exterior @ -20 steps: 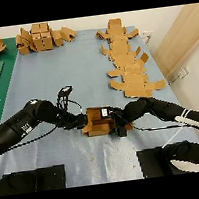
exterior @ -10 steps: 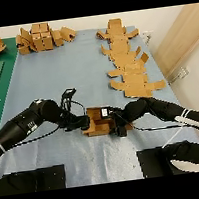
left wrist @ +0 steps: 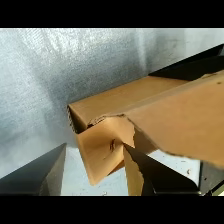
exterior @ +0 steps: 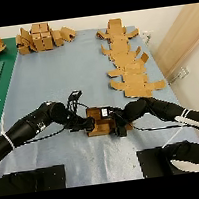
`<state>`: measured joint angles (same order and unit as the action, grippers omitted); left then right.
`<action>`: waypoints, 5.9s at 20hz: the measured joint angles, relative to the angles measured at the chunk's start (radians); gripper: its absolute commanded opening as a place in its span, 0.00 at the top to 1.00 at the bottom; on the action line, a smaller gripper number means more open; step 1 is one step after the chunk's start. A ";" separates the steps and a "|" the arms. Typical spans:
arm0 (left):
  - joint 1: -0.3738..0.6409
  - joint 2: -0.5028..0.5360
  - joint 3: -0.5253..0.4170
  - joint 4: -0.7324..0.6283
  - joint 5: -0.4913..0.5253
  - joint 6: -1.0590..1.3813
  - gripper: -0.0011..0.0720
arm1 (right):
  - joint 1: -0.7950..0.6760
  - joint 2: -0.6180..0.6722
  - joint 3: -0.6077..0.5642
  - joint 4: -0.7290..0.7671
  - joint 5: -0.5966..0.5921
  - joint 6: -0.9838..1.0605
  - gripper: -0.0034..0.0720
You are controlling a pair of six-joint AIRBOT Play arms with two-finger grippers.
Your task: Fold the box.
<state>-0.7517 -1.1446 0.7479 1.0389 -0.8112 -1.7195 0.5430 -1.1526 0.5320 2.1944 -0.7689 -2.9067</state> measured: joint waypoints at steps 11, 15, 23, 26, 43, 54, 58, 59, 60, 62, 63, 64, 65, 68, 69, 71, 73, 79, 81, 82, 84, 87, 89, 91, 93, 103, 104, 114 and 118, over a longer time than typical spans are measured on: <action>-0.003 -0.026 0.000 -0.030 0.060 0.027 0.25 | 0.000 0.000 0.000 0.000 0.000 0.000 0.56; -0.003 -0.030 0.000 -0.051 0.087 0.045 0.25 | 0.000 0.000 0.000 0.000 0.001 0.000 0.56; -0.018 -0.031 0.008 -0.048 0.095 -0.024 0.25 | 0.000 0.000 0.000 0.000 0.001 0.000 0.56; -0.069 -0.031 0.033 0.083 0.055 -0.174 0.25 | 0.000 0.000 0.000 0.000 0.001 0.000 0.56; -0.235 -0.195 0.188 0.397 -0.129 -0.577 0.35 | 0.000 0.000 0.000 0.000 0.001 0.000 0.56; -0.240 -0.208 0.197 0.400 -0.117 -0.579 0.97 | 0.000 0.000 0.000 0.001 0.001 0.001 0.56; -0.241 -0.208 0.199 0.362 -0.052 -0.575 0.26 | 0.000 0.000 0.000 -0.002 0.001 -0.001 0.56; -0.240 -0.208 0.198 0.364 -0.046 -0.575 0.26 | 0.000 0.000 0.000 -0.001 0.001 -0.001 0.56; -0.240 -0.206 0.198 0.366 -0.043 -0.575 0.26 | 0.000 0.000 0.000 -0.001 0.001 -0.001 0.56; -0.240 -0.198 0.199 0.369 -0.048 -0.576 0.26 | 0.000 0.000 0.000 -0.001 0.001 -0.001 0.56; -0.240 -0.191 0.198 0.371 -0.051 -0.576 0.26 | 0.000 0.000 0.000 -0.001 0.001 -0.001 0.56; -0.240 -0.183 0.199 0.375 -0.055 -0.576 0.26 | 0.000 0.000 0.000 -0.001 0.001 -0.001 0.56; -0.240 -0.174 0.199 0.381 -0.061 -0.577 0.26 | 0.000 0.000 0.000 -0.001 0.001 -0.001 0.56; -0.239 -0.144 0.199 0.397 -0.100 -0.577 0.26 | 0.000 0.000 0.000 -0.001 0.001 -0.001 0.56; -0.238 -0.132 0.199 0.404 -0.112 -0.577 0.26 | 0.000 0.000 0.000 -0.001 0.001 -0.001 0.56; -0.238 -0.110 0.199 0.421 -0.135 -0.577 0.26 | 0.000 0.000 0.000 0.000 0.001 -0.001 0.56; -0.238 -0.093 0.199 0.436 -0.172 -0.577 0.26 | 0.000 0.000 0.000 0.000 0.001 -0.001 0.56; -0.235 -0.018 0.199 0.497 -0.282 -0.576 0.26 | 0.000 0.000 0.000 0.000 0.001 0.000 0.56; -0.234 0.011 0.199 0.510 -0.308 -0.577 0.26 | 0.000 0.000 0.000 0.000 0.001 0.000 0.56; -0.234 0.025 0.199 0.517 -0.319 -0.576 0.29 | 0.000 0.000 0.000 0.000 0.001 0.000 0.56; -0.233 0.054 0.199 0.528 -0.347 -0.575 0.93 | 0.000 0.000 0.000 0.000 0.001 0.000 0.56; -0.231 0.093 0.197 0.570 -0.407 -0.520 0.97 | 0.000 0.000 0.000 0.000 0.001 0.000 0.56; -0.208 0.111 0.186 0.623 -0.441 -0.437 0.97 | 0.000 0.000 0.000 0.000 0.001 0.000 0.56; -0.129 0.118 0.159 0.635 -0.416 -0.285 0.97 | 0.000 0.000 0.000 0.000 0.001 0.000 0.56; 0.009 0.110 0.127 0.545 -0.317 -0.022 0.97 | 0.000 0.000 0.000 0.000 0.001 0.000 0.56; 0.653 -0.208 0.211 -0.599 -0.143 1.543 0.97 | 0.000 0.000 0.000 -0.001 0.001 0.000 0.56; 0.655 -0.216 0.217 -0.634 -0.159 1.624 0.97 | 0.000 0.000 0.000 -0.002 0.001 0.000 0.56; 0.603 -0.097 -0.145 -0.702 -0.132 2.275 0.15 | 0.000 0.000 0.000 -0.036 -0.002 0.002 0.56; 0.539 -0.082 -0.198 -0.697 -0.130 2.344 0.05 | 0.001 0.000 0.000 -0.040 -0.003 0.000 0.56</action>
<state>-0.2123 -1.2266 0.5503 0.3416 -0.9409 0.6247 0.5438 -1.1526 0.5323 2.1540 -0.7723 -2.9063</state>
